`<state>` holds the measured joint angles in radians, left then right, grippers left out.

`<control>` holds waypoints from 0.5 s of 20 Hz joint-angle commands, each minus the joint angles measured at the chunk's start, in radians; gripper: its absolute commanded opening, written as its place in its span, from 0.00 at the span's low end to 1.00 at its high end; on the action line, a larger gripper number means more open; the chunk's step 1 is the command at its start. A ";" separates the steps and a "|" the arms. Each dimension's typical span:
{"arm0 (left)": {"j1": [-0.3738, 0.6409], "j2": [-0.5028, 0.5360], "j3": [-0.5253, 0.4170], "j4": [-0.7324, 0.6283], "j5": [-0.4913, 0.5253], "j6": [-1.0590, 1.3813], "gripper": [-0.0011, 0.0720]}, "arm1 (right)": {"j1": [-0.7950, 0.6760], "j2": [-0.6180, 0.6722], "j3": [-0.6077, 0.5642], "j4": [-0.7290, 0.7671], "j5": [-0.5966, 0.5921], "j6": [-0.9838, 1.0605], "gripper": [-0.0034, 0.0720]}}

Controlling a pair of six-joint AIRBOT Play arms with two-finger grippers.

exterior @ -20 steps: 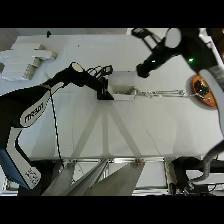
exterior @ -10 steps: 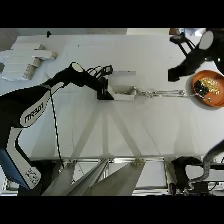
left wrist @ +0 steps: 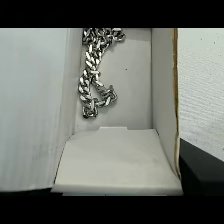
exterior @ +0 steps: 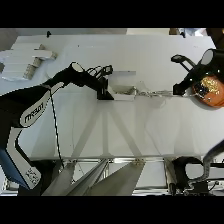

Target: Fold the box and place the chain.

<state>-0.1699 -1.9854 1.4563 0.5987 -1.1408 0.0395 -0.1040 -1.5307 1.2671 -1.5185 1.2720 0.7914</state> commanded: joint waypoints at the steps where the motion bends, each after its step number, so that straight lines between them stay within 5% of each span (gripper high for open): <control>1: 0.000 0.000 0.000 0.000 0.000 0.000 0.74 | -0.006 -0.029 -0.008 0.051 -0.029 -0.246 0.96; 10: 0.000 0.000 0.000 0.000 0.000 0.000 0.74 | -0.006 -0.050 -0.008 0.058 -0.142 -0.536 0.95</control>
<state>-0.1699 -1.9854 1.4567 0.5991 -1.1408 0.0395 -0.1097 -1.5753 1.2591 -1.4651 1.1667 0.3515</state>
